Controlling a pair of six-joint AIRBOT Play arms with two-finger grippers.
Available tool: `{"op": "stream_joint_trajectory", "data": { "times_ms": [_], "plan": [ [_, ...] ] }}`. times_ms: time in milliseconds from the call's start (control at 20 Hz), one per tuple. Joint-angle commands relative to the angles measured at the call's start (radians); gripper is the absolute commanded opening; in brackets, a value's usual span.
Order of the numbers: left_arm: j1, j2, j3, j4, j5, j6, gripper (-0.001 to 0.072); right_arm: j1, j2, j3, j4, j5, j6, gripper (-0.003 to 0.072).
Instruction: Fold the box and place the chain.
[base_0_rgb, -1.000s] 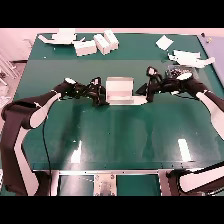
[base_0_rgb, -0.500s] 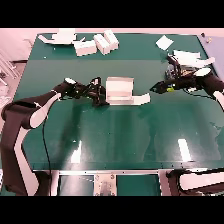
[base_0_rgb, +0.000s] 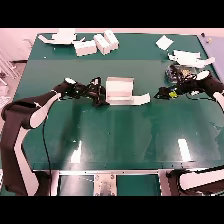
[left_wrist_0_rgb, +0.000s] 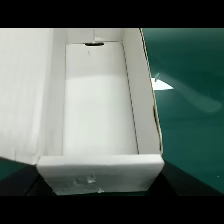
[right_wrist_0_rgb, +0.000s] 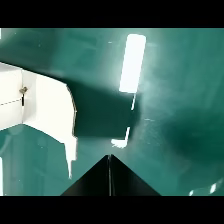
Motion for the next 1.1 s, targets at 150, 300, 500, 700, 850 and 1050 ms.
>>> {"op": "stream_joint_trajectory", "data": {
  "times_ms": [150, 300, 500, 700, 850, 1050],
  "plan": [
    [0.000, 0.001, 0.001, 0.000, 0.001, 0.000, 0.0509, 0.088, -0.074, -0.003, 0.093, -0.070, 0.027, 0.0009],
    [0.000, 0.001, 0.001, 0.000, 0.000, 0.000, 0.0509, 0.110, -0.095, -0.003, 0.094, -0.080, 0.027, 0.0009],
    [0.000, 0.001, 0.001, 0.000, 0.001, 0.000, 0.0509, 0.121, -0.099, -0.001, 0.146, -0.106, 0.027, 0.0008],
    [0.002, 0.001, 0.001, 0.000, 0.000, 0.000, 0.0509, 0.159, -0.079, 0.021, 0.167, -0.104, 0.027, 0.0007],
    [0.002, 0.001, 0.001, 0.000, 0.000, 0.000, 0.0509, 0.174, -0.035, 0.043, 0.152, -0.081, 0.027, 0.0006],
    [0.002, 0.001, 0.001, 0.000, 0.000, 0.000, 0.0509, 0.174, -0.022, 0.067, 0.145, -0.028, 0.032, 0.0009]
  ]
}}
